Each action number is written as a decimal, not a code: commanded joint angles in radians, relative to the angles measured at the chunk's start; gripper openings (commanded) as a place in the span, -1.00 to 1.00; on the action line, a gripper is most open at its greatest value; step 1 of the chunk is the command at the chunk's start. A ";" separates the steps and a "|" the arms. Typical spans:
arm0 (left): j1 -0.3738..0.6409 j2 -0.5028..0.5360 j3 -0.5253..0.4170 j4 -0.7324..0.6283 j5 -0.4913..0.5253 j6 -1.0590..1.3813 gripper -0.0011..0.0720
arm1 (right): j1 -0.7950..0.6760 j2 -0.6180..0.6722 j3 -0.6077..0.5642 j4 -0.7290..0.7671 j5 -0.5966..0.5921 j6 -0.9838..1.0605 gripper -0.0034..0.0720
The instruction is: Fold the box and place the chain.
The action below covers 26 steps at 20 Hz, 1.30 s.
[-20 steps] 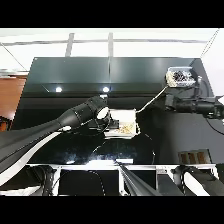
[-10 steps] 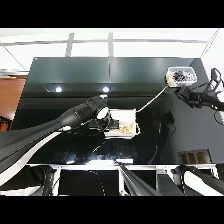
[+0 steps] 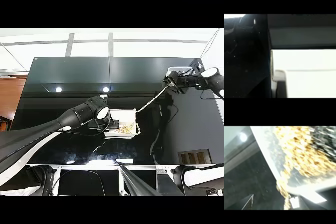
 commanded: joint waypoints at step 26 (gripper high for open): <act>0.000 0.000 0.000 0.000 0.000 0.000 -0.89 | 0.022 0.885 0.062 0.044 0.534 -0.244 -0.89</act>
